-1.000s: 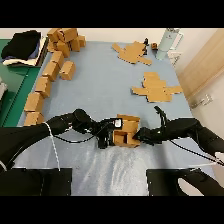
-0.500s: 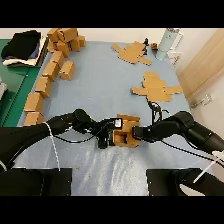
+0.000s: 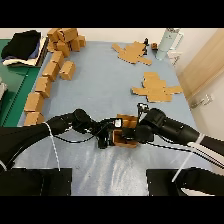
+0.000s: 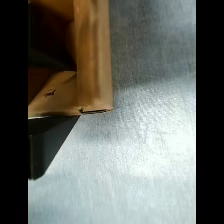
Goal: Fold the box.
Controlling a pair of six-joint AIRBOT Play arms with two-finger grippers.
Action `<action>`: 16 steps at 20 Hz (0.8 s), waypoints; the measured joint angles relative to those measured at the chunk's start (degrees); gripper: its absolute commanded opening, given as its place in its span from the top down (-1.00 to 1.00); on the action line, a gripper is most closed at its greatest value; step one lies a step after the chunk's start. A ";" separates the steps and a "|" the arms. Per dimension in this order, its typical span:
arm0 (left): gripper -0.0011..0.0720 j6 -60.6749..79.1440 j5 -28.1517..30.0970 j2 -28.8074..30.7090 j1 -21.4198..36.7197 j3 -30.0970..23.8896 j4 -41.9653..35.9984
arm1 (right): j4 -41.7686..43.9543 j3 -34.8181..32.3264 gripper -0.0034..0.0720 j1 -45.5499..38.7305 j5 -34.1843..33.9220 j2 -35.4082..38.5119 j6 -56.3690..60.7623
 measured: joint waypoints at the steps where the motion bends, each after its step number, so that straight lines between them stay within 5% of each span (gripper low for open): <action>1: -0.33 0.02 0.02 0.00 0.00 0.00 0.02 | -0.44 0.79 -0.17 0.33 -0.83 -1.07 0.83; 3: -0.33 0.02 0.02 0.00 0.00 0.00 0.00 | -0.90 1.79 -0.14 0.72 -2.08 -2.67 1.88; 9: -0.33 0.11 0.04 0.00 0.00 0.00 0.09 | -3.30 2.80 0.89 1.11 -6.91 -4.79 4.20; 12: -0.33 0.11 0.04 0.00 0.00 0.00 0.09 | -4.20 2.89 0.89 1.25 -7.74 -5.11 4.48; 14: -0.33 -0.07 0.04 0.00 0.00 0.00 -0.11 | -4.79 2.89 0.03 1.25 -8.52 -5.25 4.52; 16: -0.33 -0.11 -0.09 0.00 -0.04 0.00 -0.04 | -5.38 2.86 -0.08 1.11 -9.68 -5.25 4.09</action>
